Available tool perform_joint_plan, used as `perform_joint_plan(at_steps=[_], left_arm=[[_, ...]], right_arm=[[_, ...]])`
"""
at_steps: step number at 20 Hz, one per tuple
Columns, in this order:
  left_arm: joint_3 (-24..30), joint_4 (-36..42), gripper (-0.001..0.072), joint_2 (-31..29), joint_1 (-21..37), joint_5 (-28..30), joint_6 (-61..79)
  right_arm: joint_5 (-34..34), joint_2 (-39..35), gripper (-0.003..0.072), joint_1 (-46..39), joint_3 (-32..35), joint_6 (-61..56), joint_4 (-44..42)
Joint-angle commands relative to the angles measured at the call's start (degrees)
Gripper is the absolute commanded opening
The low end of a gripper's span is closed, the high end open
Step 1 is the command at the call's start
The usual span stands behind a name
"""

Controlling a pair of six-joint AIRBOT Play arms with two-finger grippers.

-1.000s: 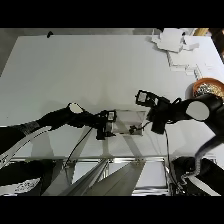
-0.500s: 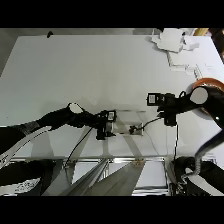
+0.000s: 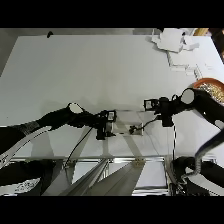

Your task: Fold the box and place the chain.

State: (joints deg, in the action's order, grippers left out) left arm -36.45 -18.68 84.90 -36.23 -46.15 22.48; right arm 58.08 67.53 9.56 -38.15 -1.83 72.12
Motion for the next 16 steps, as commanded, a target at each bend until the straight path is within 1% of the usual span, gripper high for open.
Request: perform_joint_plan(at_steps=[1,6,8,9,10,11,13,16], left_arm=[[-0.07,0.00,0.0211,-0.04,0.07,0.00,0.00],[-0.07,0.00,0.0211,-0.04,0.07,0.00,0.00],[-0.07,0.00,0.0211,-0.04,0.07,0.00,0.00],[-0.07,0.00,0.0211,-0.04,0.07,0.00,0.00],[-0.07,0.00,0.0211,-0.04,0.07,0.00,0.00],[-0.07,0.00,0.0211,-0.04,0.07,0.00,0.00],[-0.07,0.00,0.0211,-0.04,0.07,0.00,0.00],[-0.07,0.00,0.0211,-0.04,0.07,0.00,0.00]], right_arm=[[-0.39,1.05,0.0239,-0.04,1.44,3.74,-1.53],[-1.95,1.05,0.0237,-0.04,3.76,3.82,-1.53],[-3.15,1.05,0.0217,-0.04,4.50,3.82,-1.70],[-3.56,1.05,0.0201,-0.04,4.61,3.80,-1.70],[-3.52,1.05,0.0108,-0.04,4.61,3.78,-1.70],[-3.43,1.03,0.0039,-0.04,4.61,3.28,-1.66],[-1.90,0.50,0.0019,-0.04,4.61,1.77,-1.38],[0.26,-2.75,0.0019,0.02,4.61,0.50,-1.20]])
